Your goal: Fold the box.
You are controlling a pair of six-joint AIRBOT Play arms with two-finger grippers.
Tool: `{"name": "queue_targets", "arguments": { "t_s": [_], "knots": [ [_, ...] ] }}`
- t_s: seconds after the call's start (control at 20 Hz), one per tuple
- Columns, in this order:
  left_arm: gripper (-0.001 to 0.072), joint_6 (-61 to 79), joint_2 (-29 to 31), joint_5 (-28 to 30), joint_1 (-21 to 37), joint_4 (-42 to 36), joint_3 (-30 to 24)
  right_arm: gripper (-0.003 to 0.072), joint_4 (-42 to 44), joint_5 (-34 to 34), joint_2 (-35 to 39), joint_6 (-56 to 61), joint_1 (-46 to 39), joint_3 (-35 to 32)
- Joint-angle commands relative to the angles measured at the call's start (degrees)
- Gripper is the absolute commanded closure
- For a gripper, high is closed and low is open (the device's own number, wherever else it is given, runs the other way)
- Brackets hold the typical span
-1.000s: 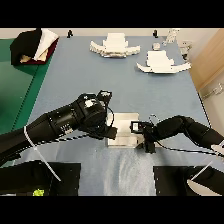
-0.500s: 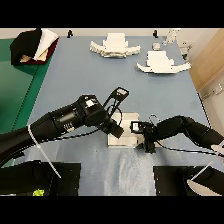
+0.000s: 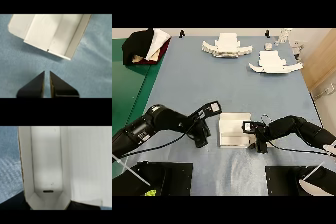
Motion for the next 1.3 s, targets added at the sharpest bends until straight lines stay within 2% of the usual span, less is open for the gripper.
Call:
{"name": "queue_targets", "arguments": {
  "t_s": [0.0, 0.2, 0.35, 0.5, 0.8, 1.0, 1.25],
  "knots": [
    [0.0011, 21.6, 3.8, 2.6, 5.6, -9.2, -7.5, 0.0183, 0.0, 0.0, 0.0, 0.0, 0.0, 0.1],
    [0.0012, 36.0, 0.9, 7.5, 5.6, -18.5, -13.3, 0.0184, 0.0, 0.0, 0.0, 0.0, 0.0, 0.1],
    [0.0011, 42.2, -3.0, 12.7, 5.6, -24.8, -14.1, 0.0183, 0.0, 0.0, 0.0, 0.0, 0.0, 0.1],
    [0.0012, 49.4, -6.1, 14.2, 4.9, -30.2, -14.1, 0.0184, 0.0, 0.0, 0.0, 0.0, 0.0, 0.1],
    [0.0012, 53.5, -10.9, 18.8, 1.2, -33.2, -14.1, 0.0184, 0.0, 0.0, 0.0, 0.0, 0.0, 0.0],
    [0.0012, 56.2, -11.2, 21.4, -0.1, -36.7, -14.1, 0.0184, 0.0, 0.0, 0.0, 0.0, 0.0, 0.1],
    [0.0011, 60.9, -11.6, 21.3, -0.1, -39.8, -14.1, 0.0184, 0.0, 0.0, 0.0, 0.0, 0.0, 0.1]
  ]
}}
